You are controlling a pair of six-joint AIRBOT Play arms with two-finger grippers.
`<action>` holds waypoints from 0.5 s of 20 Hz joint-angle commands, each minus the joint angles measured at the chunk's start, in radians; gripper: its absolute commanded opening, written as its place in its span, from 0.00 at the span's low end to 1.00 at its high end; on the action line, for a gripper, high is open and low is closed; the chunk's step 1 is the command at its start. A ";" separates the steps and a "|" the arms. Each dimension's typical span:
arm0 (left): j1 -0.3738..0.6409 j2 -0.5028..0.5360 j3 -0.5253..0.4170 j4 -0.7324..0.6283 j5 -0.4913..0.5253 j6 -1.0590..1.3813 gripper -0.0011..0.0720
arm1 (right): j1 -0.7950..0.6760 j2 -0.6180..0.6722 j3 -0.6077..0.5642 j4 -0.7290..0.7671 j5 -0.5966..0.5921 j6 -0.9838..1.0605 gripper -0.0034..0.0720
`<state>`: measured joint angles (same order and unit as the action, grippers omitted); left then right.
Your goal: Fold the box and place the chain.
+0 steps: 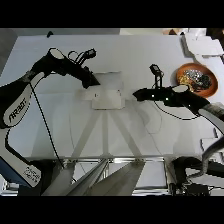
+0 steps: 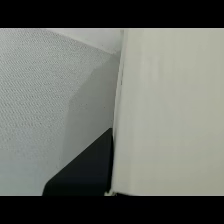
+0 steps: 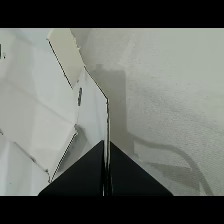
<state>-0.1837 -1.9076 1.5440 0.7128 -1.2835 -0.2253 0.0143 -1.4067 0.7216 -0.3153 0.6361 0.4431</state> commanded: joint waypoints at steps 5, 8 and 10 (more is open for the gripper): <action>-0.001 0.000 0.000 -0.001 0.000 0.000 0.03 | 0.001 0.000 0.000 0.010 0.011 0.061 0.06; -0.001 0.002 0.000 0.000 0.000 0.000 0.03 | 0.000 0.000 0.001 0.010 0.015 0.105 0.46; 0.005 0.026 0.000 0.012 0.000 -0.001 0.03 | 0.000 0.003 0.008 0.018 0.037 0.212 0.68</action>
